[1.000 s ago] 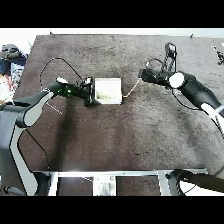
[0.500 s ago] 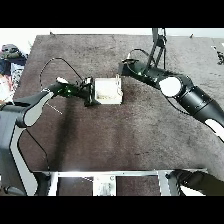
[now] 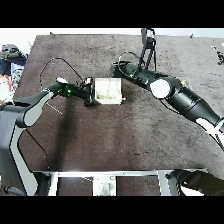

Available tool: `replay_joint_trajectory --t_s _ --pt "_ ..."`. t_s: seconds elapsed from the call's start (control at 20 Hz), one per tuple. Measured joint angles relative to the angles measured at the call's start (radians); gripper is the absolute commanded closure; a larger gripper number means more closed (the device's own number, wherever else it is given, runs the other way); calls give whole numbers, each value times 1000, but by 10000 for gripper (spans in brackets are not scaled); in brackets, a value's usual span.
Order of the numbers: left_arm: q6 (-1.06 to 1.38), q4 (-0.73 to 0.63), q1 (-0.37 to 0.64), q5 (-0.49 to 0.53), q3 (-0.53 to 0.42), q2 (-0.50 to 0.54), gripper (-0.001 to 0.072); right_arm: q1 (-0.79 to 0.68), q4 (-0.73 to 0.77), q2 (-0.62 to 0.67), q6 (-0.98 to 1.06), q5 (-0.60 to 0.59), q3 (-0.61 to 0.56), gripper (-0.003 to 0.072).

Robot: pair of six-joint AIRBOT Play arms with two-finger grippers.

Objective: Fold the box and place the chain.

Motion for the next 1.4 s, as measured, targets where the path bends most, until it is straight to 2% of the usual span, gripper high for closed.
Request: replay_joint_trajectory --t_s 0.05,0.2,0.45,0.7,0.85,0.9,1.15,1.2,1.4 --pt "0 0 0 0 0 0 414 0 1 -2 0 -6 2 674" --pt "0 0 0 0 0 0 414 0 -9 -5 0 17 5 514" --pt "0 0 0 0 0 0 414 -21 -77 -50 0 123 5 514" --pt "0 0 0 0 0 0 414 -111 -174 -142 -27 257 5 515" --pt "0 0 0 0 0 0 414 -178 -157 -218 -175 332 10 502" --pt "0 0 0 0 0 0 414 -202 -120 -244 -250 357 15 455" --pt "0 0 0 0 0 0 414 -311 142 -370 -687 494 55 440" --pt "0 0 0 0 0 0 414 -323 171 -390 -749 518 63 391" --pt "0 0 0 0 0 0 414 -343 233 -473 -927 605 116 392"
